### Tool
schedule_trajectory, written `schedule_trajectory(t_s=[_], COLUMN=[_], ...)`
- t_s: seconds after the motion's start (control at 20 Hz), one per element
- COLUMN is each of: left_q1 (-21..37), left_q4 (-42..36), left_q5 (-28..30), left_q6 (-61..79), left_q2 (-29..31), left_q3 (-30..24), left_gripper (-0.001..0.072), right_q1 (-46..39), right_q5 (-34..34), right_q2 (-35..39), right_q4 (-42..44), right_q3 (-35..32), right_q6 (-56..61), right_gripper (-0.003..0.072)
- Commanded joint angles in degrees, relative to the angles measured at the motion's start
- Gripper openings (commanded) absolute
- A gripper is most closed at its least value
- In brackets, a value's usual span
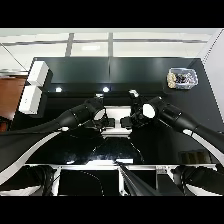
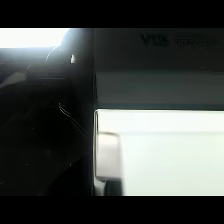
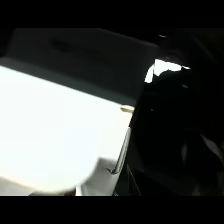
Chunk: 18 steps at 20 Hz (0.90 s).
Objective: Fold the box and place the chain.
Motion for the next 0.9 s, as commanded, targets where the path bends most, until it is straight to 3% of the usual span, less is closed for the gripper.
schedule_trajectory(t_s=[0.0,0.55,0.6,0.85], left_q1=[0.04,0.04,0.04,0.04], left_q4=[0.13,0.11,0.11,0.11], left_q5=[0.2,0.42,0.48,0.55], left_q6=[-0.02,-0.02,-0.02,-0.02], left_q2=[0.0,0.02,0.02,0.0], left_q3=[0.02,0.02,0.02,0.02], left_gripper=[0.0028,0.0027,0.0028,0.0027], right_q1=[1.57,2.16,2.16,2.16], right_q5=[3.15,3.52,3.69,4.22], right_q2=[-0.92,-4.39,-4.68,-6.34], right_q4=[-6.82,-6.75,-6.73,-4.55], right_q3=[1.62,3.37,3.48,3.67], right_q6=[8.59,12.63,12.83,12.85], right_gripper=[0.037,0.0367,0.0308,0.0308])
